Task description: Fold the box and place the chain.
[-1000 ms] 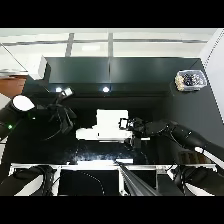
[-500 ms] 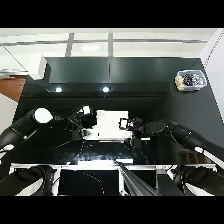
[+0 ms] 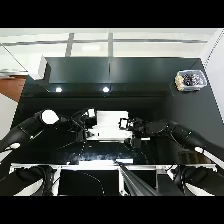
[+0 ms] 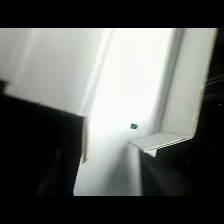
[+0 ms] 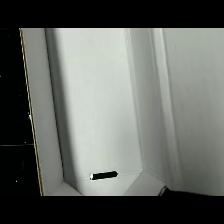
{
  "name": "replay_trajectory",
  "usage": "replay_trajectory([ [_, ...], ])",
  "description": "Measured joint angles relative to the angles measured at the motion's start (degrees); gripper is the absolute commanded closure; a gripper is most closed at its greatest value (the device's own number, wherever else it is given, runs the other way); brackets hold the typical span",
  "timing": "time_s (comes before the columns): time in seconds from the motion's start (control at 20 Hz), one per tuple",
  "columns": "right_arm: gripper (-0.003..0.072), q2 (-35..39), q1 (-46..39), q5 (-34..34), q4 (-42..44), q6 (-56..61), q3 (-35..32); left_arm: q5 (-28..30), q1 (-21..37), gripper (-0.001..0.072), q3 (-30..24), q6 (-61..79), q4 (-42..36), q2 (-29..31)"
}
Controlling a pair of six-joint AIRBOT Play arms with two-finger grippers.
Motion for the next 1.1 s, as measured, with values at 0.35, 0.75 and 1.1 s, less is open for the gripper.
replay_trajectory([
  [0.35, 0.0335, 0.0, 0.0, -0.02, 0.0, 0.0, 0.0, -0.79, -0.63, 0.0441, 0.07, 2.4, -1.86, -1.42],
  [0.75, 0.0334, 0.0, 0.0, -0.26, -0.09, -0.13, -0.02, -2.97, -1.01, 0.0422, 0.11, 3.89, -4.37, -1.53],
  [1.1, 0.0334, 0.0, 0.0, 0.09, 0.04, 0.09, -0.02, 0.09, -3.82, 0.0447, 0.11, 4.09, -4.87, -1.53],
])
